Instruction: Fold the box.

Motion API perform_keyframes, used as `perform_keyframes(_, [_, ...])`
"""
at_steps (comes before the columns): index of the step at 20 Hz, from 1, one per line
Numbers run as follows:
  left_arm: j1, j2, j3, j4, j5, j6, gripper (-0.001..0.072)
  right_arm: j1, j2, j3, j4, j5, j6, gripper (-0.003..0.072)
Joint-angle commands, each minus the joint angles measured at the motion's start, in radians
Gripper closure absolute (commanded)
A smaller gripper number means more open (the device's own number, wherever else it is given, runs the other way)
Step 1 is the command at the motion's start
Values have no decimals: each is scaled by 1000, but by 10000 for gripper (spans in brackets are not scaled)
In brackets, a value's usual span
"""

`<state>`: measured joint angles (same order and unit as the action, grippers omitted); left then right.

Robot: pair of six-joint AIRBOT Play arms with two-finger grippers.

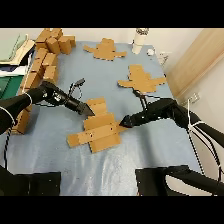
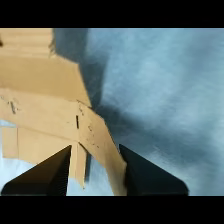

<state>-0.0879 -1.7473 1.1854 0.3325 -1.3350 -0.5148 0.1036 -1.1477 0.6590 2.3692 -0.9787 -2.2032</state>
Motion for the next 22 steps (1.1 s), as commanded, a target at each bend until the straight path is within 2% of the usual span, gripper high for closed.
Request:
perform_keyframes(1, [-5, 47, 2, 15, 66, 102, 703, -55, 0, 53, -34, 26, 132, 216])
perform_keyframes(3, [-6, 100, -12, 10, 113, 173, 704, -97, 1, 128, -35, -20, 154, 218])
perform_keyframes(5, [-19, 165, -44, 13, 160, 263, 704, -116, 1, 201, -32, -44, 184, 292])
perform_keyframes(6, [-33, 200, -69, 12, 183, 307, 703, -116, 1, 229, -31, -43, 197, 381])
perform_keyframes(7, [-55, 231, -96, 13, 212, 359, 704, -115, 1, 254, -31, -42, 198, 510])
perform_keyframes(8, [-82, 259, -126, 4, 249, 405, 704, -114, 1, 270, -30, -42, 198, 608])
perform_keyframes(10, [-151, 309, -184, 1, 326, 500, 704, -114, 1, 277, -8, -31, 200, 670])
perform_keyframes(15, [-284, 352, -267, 0, 500, 639, 703, -107, 1, 277, 3, -37, 214, 671])
perform_keyframes(19, [-290, 345, -299, -3, 524, 668, 702, -89, 5, 276, 7, -143, 239, 681])
perform_keyframes(20, [-288, 338, -299, -3, 523, 669, 701, -67, 11, 272, -27, -156, 265, 682])
perform_keyframes(22, [-288, 328, -299, -3, 521, 668, 701, 1, 24, 250, -188, -156, 373, 682])
